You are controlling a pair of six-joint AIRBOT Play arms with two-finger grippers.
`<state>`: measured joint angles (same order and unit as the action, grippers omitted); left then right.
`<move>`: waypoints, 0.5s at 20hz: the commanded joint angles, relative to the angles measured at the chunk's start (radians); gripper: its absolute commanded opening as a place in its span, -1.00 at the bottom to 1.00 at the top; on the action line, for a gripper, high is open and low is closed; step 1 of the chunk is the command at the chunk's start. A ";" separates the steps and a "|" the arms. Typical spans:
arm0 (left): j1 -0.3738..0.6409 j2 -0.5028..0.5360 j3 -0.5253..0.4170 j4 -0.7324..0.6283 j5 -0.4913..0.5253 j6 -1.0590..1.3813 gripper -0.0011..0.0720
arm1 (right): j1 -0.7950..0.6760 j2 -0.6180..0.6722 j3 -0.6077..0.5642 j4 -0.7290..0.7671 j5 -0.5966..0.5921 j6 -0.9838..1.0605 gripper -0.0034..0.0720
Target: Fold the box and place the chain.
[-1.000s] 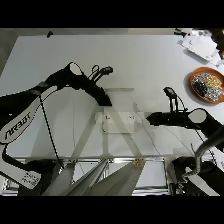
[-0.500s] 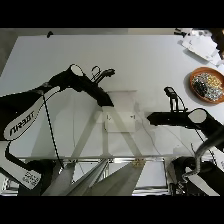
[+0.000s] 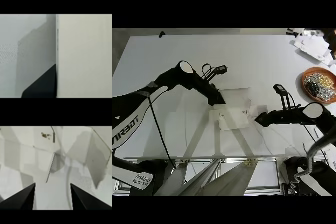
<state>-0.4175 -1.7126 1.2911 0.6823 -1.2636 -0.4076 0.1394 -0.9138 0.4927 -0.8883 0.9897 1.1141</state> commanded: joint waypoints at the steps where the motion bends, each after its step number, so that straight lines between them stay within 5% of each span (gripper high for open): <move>1: -0.031 0.113 -0.062 0.045 0.116 0.014 -0.97 | 0.000 0.024 0.098 -0.121 0.198 0.063 0.39; 4: -0.071 0.258 -0.251 0.030 0.277 0.083 -0.97 | 0.000 0.135 0.149 -0.265 0.287 0.130 0.39; 7: -0.101 0.319 -0.417 -0.092 0.283 0.219 -0.96 | 0.000 0.288 0.151 -0.330 0.315 0.190 0.39; 10: -0.142 0.318 -0.458 -0.167 0.307 0.348 -0.95 | 0.001 0.418 0.151 -0.330 0.329 0.199 0.39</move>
<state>-0.5255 -1.4220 0.9028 0.5926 -1.0065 -0.1898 0.1394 -0.6106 0.6353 -1.1748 1.2797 1.2804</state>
